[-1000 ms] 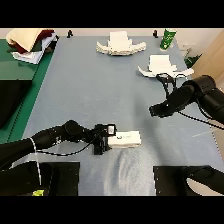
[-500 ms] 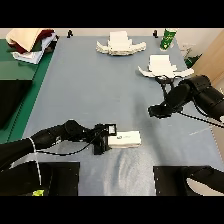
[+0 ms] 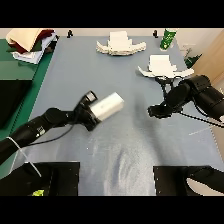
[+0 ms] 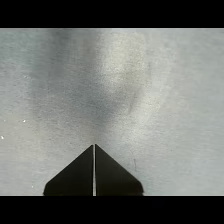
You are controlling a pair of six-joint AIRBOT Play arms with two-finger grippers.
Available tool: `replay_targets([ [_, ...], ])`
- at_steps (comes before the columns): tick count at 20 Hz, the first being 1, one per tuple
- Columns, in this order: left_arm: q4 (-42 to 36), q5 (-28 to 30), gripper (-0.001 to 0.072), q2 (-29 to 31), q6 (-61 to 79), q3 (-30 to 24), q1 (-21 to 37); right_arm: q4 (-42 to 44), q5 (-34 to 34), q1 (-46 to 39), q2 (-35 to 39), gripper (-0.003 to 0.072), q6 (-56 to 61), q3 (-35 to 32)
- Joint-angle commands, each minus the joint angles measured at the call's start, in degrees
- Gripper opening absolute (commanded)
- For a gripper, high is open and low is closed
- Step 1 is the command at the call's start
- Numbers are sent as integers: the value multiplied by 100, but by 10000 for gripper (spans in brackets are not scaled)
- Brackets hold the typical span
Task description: Fold the box.
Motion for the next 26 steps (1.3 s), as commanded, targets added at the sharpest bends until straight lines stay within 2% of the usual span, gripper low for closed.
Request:
replay_targets([
  [1,756,339,514,-210,-1290,413,1759,-7,0,-2,0,16,0,4],
  [4,758,297,515,-1001,-1471,1231,3067,-7,2,-2,0,16,0,4],
  [7,761,-149,515,-2039,-1504,2396,3797,-7,2,-2,0,16,0,4],
  [11,1032,-254,515,-3259,-1550,3873,4004,-7,0,-2,0,16,0,4],
  [15,1082,-247,515,-4221,-1547,4868,4004,-7,0,-2,0,16,0,4],
  [18,1147,-31,515,-4760,-1526,5248,4004,-7,0,-2,0,16,0,4],
  [22,1147,413,514,-5093,-1449,5300,4004,-7,0,-2,0,16,0,4],
  [26,1143,435,514,-5237,-1438,5298,4004,-7,0,-2,0,16,0,4],
])
